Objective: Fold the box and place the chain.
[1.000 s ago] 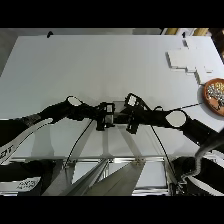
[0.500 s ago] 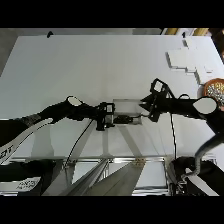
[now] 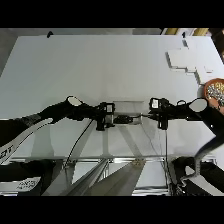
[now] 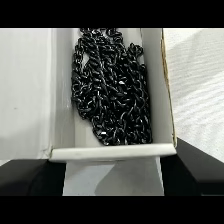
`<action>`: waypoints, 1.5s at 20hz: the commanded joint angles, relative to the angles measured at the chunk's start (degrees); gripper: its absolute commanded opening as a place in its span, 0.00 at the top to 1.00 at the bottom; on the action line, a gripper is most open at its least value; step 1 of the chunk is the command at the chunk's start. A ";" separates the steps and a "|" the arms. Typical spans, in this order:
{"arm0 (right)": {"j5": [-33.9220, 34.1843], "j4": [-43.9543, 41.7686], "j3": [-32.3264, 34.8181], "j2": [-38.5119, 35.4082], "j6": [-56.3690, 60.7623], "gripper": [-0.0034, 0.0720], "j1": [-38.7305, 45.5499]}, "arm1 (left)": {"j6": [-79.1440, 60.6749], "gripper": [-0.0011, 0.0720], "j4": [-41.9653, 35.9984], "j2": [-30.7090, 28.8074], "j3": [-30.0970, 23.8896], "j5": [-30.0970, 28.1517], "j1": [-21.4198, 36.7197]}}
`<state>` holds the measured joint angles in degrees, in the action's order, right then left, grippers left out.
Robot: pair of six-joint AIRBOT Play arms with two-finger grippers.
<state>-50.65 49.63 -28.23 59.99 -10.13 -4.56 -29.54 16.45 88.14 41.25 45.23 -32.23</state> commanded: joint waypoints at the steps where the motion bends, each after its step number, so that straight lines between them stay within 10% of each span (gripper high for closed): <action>1: 2.93 -2.95 0.63 3.50 -7.41 0.69 -1.51 | -0.02 0.97 0.00 -0.02 0.00 0.00 0.00; 6: 6.03 -8.09 0.63 6.73 -9.86 0.71 -1.92 | -0.02 0.97 0.00 -0.02 0.00 -0.02 0.00; 8: 2.84 -7.91 0.63 6.62 -9.64 0.92 -1.92 | -0.02 0.97 0.00 -0.02 0.00 -0.02 0.00; 14: -2.14 -10.97 0.63 -0.17 15.56 0.94 -1.92 | -0.02 0.97 0.00 -0.02 0.00 -0.02 0.00; 23: -3.08 -20.20 0.68 -15.19 20.59 0.94 -3.87 | -0.02 0.97 0.00 -0.02 0.00 -0.02 0.00; 30: 17.05 -24.39 0.68 -9.90 20.13 0.94 -25.11 | -0.02 0.97 0.00 -0.02 0.00 -0.02 0.00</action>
<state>-44.23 26.92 -27.57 47.70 9.69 -21.56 -29.56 16.45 88.14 41.25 45.21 -32.23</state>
